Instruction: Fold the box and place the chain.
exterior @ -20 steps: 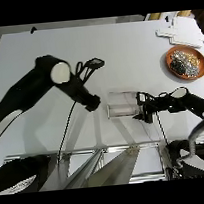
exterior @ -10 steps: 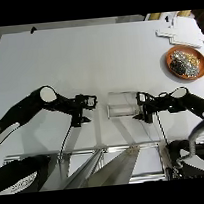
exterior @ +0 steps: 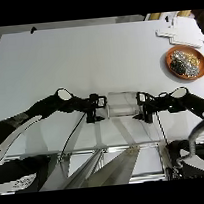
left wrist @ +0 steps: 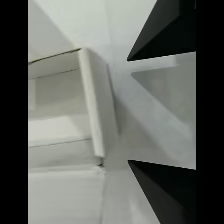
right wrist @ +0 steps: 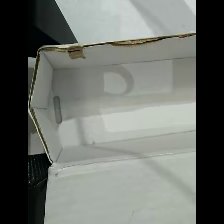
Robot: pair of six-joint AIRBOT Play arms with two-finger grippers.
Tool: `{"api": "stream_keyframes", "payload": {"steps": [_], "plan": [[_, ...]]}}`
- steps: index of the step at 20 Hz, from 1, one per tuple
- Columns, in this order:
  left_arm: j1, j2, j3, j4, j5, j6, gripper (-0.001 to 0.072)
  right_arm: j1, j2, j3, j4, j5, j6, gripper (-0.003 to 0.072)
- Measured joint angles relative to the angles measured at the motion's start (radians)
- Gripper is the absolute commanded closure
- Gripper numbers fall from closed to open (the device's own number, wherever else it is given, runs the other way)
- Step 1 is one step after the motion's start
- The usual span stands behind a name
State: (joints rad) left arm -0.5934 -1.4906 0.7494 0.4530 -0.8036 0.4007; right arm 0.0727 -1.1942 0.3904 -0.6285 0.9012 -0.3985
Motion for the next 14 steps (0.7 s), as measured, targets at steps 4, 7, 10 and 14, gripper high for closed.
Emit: {"api": "stream_keyframes", "payload": {"steps": [4, 7, 10, 14], "plan": [[-0.010, -0.045, 0.039, -0.027, -0.005, -0.024, 0.0010, 0.000, 0.000, 0.000, 0.000, 0.000, 0.000, 0.0328], [-0.011, -0.058, 0.049, -0.026, -0.029, -0.037, 0.0010, 0.000, 0.000, 0.000, 0.000, 0.000, -0.002, 0.0328], [-0.018, -0.064, 0.053, -0.024, -0.048, -0.042, 0.0010, 0.000, 0.000, 0.000, -0.002, 0.000, -0.002, 0.0328], [-0.034, -0.073, 0.054, -0.028, -0.059, -0.046, 0.0011, 0.000, 0.000, 0.000, 0.000, 0.000, 0.001, 0.0328]]}}
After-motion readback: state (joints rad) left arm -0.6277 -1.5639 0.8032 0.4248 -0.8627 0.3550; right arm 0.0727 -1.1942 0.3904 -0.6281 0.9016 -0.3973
